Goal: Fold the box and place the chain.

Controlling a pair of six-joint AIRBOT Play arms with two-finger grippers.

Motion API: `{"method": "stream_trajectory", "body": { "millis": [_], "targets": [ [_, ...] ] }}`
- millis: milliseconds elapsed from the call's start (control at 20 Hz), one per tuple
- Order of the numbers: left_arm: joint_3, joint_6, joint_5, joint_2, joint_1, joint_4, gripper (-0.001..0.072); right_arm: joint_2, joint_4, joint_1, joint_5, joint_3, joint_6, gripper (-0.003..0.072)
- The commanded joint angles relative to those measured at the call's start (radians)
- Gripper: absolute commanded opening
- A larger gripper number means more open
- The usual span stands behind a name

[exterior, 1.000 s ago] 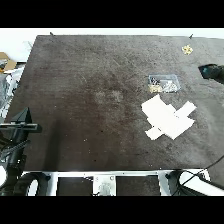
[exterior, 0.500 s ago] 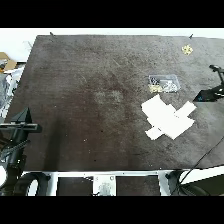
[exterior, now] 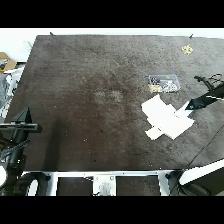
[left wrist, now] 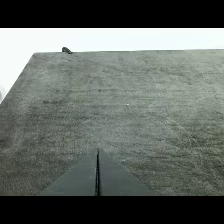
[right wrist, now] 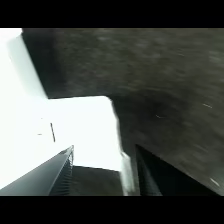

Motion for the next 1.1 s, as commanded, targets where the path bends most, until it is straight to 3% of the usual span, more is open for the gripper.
{"method": "stream_trajectory", "body": {
  "millis": [0, 50, 200, 250, 300, 500, 700, 800, 1050],
  "targets": [
    [0.001, 0.000, 0.000, 0.000, 0.000, 0.000, 0.0011, -0.052, 0.055, 0.001, 0.060, -0.010, -0.068, 0.0385],
    [0.001, 0.000, 0.000, 0.000, 0.000, 0.000, 0.0011, -0.060, 0.077, 0.001, 0.060, -0.021, -0.087, 0.0326],
    [0.001, 0.000, 0.001, 0.000, 0.000, 0.000, 0.0011, -0.059, 0.120, 0.000, 0.074, -0.051, -0.108, 0.0300],
    [0.001, 0.000, 0.000, 0.000, 0.000, 0.000, 0.0011, -0.059, 0.156, -0.004, 0.082, -0.050, -0.109, 0.0119],
    [0.001, 0.000, -0.001, 0.000, 0.000, 0.000, 0.0011, -0.056, 0.193, -0.011, 0.109, -0.050, -0.138, 0.0011],
    [0.001, 0.000, -0.001, 0.000, 0.000, 0.000, 0.0011, -0.018, 0.218, -0.016, 0.240, -0.063, -0.195, 0.0009],
    [0.001, 0.000, 0.000, 0.000, 0.000, 0.000, 0.0011, 0.121, 0.417, -0.014, 0.227, -0.268, -0.193, 0.0009],
    [0.001, 0.000, 0.000, 0.000, 0.000, 0.000, 0.0011, 0.212, 0.570, -0.009, 0.157, -0.424, -0.194, 0.0009],
    [0.001, 0.000, 0.001, 0.000, 0.000, 0.000, 0.0011, 0.459, 0.854, 0.131, -0.169, -0.851, -0.205, 0.0008]
  ]
}}
